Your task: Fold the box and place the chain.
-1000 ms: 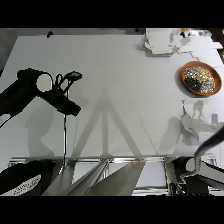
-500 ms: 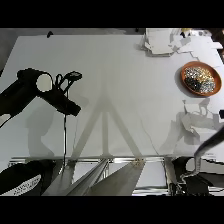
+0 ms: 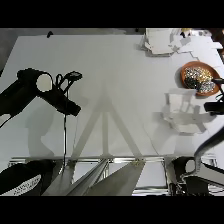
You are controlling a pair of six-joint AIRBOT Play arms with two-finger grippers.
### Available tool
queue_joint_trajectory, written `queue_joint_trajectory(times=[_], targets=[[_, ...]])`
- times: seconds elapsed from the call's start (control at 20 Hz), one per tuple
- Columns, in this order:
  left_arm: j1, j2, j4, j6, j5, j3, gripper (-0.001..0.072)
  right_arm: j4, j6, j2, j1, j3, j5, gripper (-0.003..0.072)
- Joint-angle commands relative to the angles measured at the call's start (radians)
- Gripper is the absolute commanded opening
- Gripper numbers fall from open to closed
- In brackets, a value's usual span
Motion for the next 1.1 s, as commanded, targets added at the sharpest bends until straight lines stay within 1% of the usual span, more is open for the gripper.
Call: queue_joint_trajectory(times=[0.0, 0.15, 0.2, 0.3, 0.35, 0.45, 0.55, 0.65, 0.75, 0.8, 0.85, 0.9, 0.95, 1.05], targets=[[0.000, 0.001, 0.000, 0.000, 0.000, 0.000, 0.0011, 0.281, -0.010, 0.174, 0.132, -0.171, -0.152, 0.0012], [0.000, 0.001, 0.000, 0.000, 0.000, 0.000, 0.0011, 0.457, 0.002, 0.351, 0.270, -0.381, -0.342, 0.0012], [0.000, 0.001, 0.000, 0.000, 0.000, 0.000, 0.0011, 0.495, 0.011, 0.402, 0.315, -0.433, -0.391, 0.0012], [0.000, 0.001, 0.000, 0.000, 0.000, 0.000, 0.0011, 0.504, 0.096, 0.498, 0.409, -0.513, -0.476, 0.0012], [0.000, 0.001, 0.000, 0.001, 0.000, 0.000, 0.0011, 0.502, 0.134, 0.534, 0.453, -0.537, -0.500, 0.0012], [0.000, 0.001, 0.000, 0.001, 0.002, 0.000, 0.0011, 0.495, 0.173, 0.569, 0.525, -0.550, -0.505, 0.0013], [0.000, 0.000, 0.003, 0.001, 0.059, 0.000, 0.0015, 0.493, 0.186, 0.571, 0.577, -0.550, -0.507, 0.0013], [0.000, 0.000, -0.030, 0.028, 0.080, 0.000, 0.0014, 0.493, 0.189, 0.571, 0.611, -0.550, -0.507, 0.0013], [0.000, 0.000, -0.105, 0.140, 0.108, -0.003, 0.0016, 0.493, 0.212, 0.571, 0.628, -0.550, -0.508, 0.0014], [0.000, -0.001, -0.143, 0.217, 0.139, -0.006, 0.0070, 0.493, 0.212, 0.571, 0.634, -0.550, -0.509, 0.0014], [0.000, -0.004, -0.187, 0.301, 0.181, -0.007, 0.0229, 0.494, 0.212, 0.571, 0.635, -0.550, -0.509, 0.0014], [0.001, -0.013, -0.275, 0.394, 0.228, -0.007, 0.0357, 0.493, 0.212, 0.571, 0.635, -0.550, -0.509, 0.0014], [0.002, -0.029, -0.391, 0.507, 0.257, -0.007, 0.0426, 0.493, 0.212, 0.571, 0.635, -0.550, -0.509, 0.0014], [0.003, -0.090, -0.693, 0.769, 0.285, -0.006, 0.0437, 0.494, 0.212, 0.571, 0.635, -0.550, -0.509, 0.0014]])
